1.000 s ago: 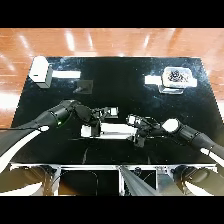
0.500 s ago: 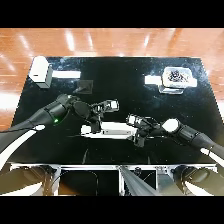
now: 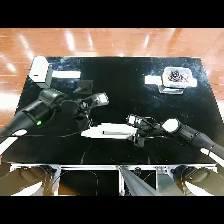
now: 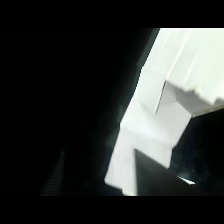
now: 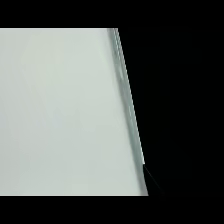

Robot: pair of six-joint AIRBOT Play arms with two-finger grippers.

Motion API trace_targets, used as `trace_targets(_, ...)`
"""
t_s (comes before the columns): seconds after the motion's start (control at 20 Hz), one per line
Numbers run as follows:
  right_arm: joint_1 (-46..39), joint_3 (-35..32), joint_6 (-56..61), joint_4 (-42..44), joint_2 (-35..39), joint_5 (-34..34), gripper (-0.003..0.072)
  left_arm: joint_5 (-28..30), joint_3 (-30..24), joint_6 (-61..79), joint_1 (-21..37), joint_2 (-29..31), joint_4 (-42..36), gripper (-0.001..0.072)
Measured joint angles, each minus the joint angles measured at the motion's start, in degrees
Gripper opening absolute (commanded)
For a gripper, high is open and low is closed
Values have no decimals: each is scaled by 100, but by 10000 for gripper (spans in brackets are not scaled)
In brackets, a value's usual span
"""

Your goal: Fold the box and place the chain.

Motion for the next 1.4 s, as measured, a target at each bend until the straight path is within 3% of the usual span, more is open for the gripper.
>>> trace_targets(0.05,0,0,0,2,2,-9,553,260,-11,-197,72,44,13,21)
trace_targets(0.2,0,0,-2,0,2,-13,552,955,-164,-555,212,199,-260,20)
trace_targets(0.3,0,0,-2,0,0,-13,553,988,-431,-706,236,407,-664,20)
trace_targets(0.4,0,0,-2,0,0,-15,553,636,-861,-863,227,682,-1113,20)
trace_targets(0.6,0,0,-4,0,2,-17,553,-918,-1845,-767,-127,1202,-2402,21)
trace_targets(0.75,0,0,-2,2,0,-15,553,-2100,-2184,-614,-717,1370,-3032,21)
trace_targets(0.95,0,0,-2,2,0,-15,553,-3744,-2330,-584,-1469,1419,-3451,21)
trace_targets(1.2,0,-2,-2,2,0,-15,553,-5716,-2374,-822,-1923,1226,-3611,21)
trace_targets(1.4,0,-2,-2,4,0,-17,553,-6564,-2385,-927,-2028,883,-3635,21)
